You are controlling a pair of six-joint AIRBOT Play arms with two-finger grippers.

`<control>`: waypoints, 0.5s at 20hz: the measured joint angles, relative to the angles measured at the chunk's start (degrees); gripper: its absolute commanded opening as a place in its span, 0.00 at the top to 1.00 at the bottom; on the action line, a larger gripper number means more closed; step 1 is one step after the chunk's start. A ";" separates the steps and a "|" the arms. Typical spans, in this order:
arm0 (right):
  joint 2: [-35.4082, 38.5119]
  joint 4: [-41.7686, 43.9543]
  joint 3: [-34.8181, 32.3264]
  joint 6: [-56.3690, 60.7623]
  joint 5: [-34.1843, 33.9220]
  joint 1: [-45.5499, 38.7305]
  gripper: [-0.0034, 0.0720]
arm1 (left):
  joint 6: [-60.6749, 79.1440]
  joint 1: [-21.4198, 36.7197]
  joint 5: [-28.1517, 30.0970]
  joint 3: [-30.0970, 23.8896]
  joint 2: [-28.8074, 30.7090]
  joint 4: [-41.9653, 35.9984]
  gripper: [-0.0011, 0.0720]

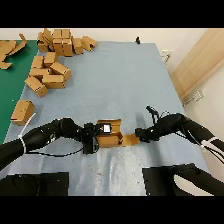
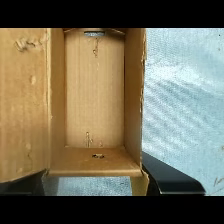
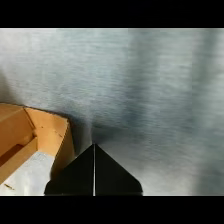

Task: Fold the box.

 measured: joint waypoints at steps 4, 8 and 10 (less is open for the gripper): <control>-0.83 3.58 0.13 -0.39 1.31 3.69 0.95 | -0.02 0.00 0.00 0.00 0.00 0.00 0.41; 0.50 5.29 1.01 -0.42 1.88 6.84 0.95 | -0.02 0.00 0.00 0.00 0.00 0.00 0.41; 2.23 5.88 1.62 -0.39 2.10 7.82 0.94 | -0.02 0.00 0.00 0.00 0.00 0.00 0.41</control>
